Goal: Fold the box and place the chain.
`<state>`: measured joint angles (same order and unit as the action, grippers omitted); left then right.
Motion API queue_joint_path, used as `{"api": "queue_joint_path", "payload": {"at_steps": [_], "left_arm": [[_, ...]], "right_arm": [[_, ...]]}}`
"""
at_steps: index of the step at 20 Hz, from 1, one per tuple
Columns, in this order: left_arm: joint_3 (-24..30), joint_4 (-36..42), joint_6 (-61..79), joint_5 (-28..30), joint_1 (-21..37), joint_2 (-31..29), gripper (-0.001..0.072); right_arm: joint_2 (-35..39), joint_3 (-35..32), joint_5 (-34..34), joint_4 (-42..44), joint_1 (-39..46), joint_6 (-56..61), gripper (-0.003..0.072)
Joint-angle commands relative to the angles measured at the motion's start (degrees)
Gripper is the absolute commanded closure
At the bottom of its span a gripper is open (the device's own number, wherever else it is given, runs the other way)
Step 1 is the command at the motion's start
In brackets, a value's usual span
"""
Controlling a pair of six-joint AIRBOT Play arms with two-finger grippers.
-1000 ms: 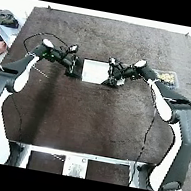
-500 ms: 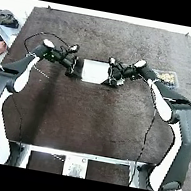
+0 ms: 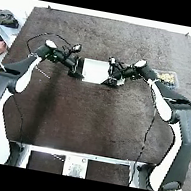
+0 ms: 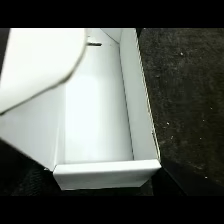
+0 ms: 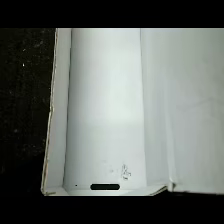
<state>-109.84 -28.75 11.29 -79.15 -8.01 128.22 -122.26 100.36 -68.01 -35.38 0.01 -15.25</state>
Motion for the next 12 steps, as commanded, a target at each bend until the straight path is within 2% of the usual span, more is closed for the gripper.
{"api": "queue_joint_path", "payload": {"at_steps": [1,12], "left_arm": [[0.0,0.0,-0.3,1.4,-0.3,0.0,-0.0011],[0.0,0.5,4.2,2.5,-0.3,1.6,-0.0011]], "right_arm": [[0.0,0.0,-0.2,0.0,-0.1,-0.2,0.0312],[0.0,0.0,-0.2,0.0,0.0,-0.2,0.0312]]}}
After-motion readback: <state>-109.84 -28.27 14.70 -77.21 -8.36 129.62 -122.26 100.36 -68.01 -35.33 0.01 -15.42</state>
